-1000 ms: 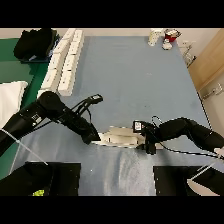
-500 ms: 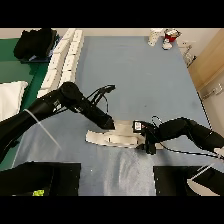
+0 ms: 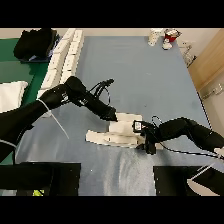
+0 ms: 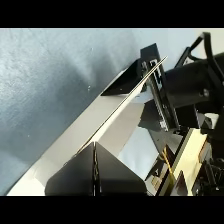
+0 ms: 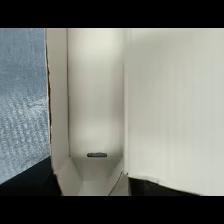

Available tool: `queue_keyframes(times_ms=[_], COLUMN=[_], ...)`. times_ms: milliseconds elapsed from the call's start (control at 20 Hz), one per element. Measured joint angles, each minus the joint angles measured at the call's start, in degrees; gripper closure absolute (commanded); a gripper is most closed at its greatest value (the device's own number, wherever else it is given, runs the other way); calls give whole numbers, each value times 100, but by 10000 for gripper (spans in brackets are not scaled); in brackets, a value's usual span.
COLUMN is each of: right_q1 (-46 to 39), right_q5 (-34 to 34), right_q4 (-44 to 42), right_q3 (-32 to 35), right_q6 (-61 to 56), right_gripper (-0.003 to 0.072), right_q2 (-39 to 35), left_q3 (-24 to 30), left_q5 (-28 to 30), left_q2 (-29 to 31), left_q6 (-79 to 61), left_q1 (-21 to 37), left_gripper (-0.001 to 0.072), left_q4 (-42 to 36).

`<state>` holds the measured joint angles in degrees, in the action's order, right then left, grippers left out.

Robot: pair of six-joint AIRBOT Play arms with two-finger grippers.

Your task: Fold the box.

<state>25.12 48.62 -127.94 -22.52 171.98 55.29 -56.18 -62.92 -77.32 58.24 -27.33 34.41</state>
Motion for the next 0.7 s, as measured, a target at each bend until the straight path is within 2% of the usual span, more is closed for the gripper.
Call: queue_keyframes(times_ms=[400, 700], right_q1=[0, -2], right_q5=[-2, -2], right_q4=[4, 7], right_q3=[0, 0], right_q6=[11, 4], right_gripper=[224, 224], right_q2=[0, 0], left_q3=[-13, -105], left_q5=[-170, -243], left_q2=[-846, -1019], left_q6=[118, -42], left_q1=[90, 101], left_gripper=[698, 701], left_q4=[70, 96])
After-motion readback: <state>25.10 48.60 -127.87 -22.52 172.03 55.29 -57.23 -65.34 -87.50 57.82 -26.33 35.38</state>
